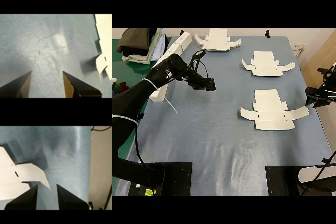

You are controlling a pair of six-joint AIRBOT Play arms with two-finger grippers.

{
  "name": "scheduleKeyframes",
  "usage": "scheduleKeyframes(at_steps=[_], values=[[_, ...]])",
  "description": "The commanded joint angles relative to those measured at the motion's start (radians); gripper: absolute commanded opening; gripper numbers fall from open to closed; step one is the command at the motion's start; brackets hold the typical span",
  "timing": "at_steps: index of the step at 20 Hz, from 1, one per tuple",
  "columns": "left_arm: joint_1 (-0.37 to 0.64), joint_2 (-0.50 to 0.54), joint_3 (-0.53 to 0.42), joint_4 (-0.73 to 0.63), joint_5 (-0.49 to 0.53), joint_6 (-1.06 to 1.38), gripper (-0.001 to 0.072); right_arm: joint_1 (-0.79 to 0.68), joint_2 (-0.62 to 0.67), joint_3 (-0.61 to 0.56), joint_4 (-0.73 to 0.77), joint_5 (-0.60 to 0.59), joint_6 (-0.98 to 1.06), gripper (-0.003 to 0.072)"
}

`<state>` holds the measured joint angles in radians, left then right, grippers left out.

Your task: Fold the box.

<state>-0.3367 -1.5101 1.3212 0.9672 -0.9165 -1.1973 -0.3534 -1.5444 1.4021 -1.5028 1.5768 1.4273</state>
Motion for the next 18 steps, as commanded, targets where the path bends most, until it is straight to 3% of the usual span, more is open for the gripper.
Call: scheduleKeyframes(at_steps=[1, 5, 6, 8, 9, 12, 13, 14, 15, 16, 18], values=[[0.000, 0.000, 0.001, -0.011, -0.054, -0.001, 0.0583, -0.032, -0.039, -0.035, 0.049, -0.032, -0.099, 0.0388], [0.000, -0.001, 0.001, -0.050, -0.106, -0.001, 0.0583, -0.032, -0.069, -0.053, 0.134, 0.024, -0.121, 0.0377], [0.000, 0.000, 0.002, -0.057, -0.108, 0.000, 0.0584, -0.031, -0.069, -0.065, 0.169, 0.047, -0.132, 0.0320], [0.002, 0.000, 0.002, -0.072, -0.105, 0.005, 0.0583, -0.031, -0.068, -0.102, 0.279, 0.078, -0.158, 0.0076], [0.002, 0.001, 0.002, -0.078, -0.105, 0.011, 0.0583, -0.026, -0.067, -0.129, 0.346, 0.086, -0.166, 0.0004], [0.002, 0.012, 0.003, -0.089, -0.108, 0.030, 0.0581, 0.034, -0.002, -0.233, 0.461, -0.010, -0.209, 0.0003], [0.002, 0.020, 0.003, -0.089, -0.114, 0.031, 0.0507, 0.071, 0.043, -0.272, 0.462, -0.072, -0.209, 0.0003], [0.002, 0.028, 0.003, -0.088, -0.126, 0.040, 0.0316, 0.111, 0.093, -0.312, 0.455, -0.126, -0.208, 0.0003], [0.002, 0.037, 0.003, -0.088, -0.150, 0.049, 0.0199, 0.148, 0.143, -0.349, 0.433, -0.169, -0.204, 0.0003], [0.002, 0.044, 0.003, -0.089, -0.185, 0.060, 0.0030, 0.189, 0.197, -0.392, 0.392, -0.215, -0.193, 0.0003], [0.001, 0.067, -0.010, -0.103, -0.262, 0.087, 0.0014, 0.269, 0.301, -0.483, 0.268, -0.317, -0.111, 0.0003]])
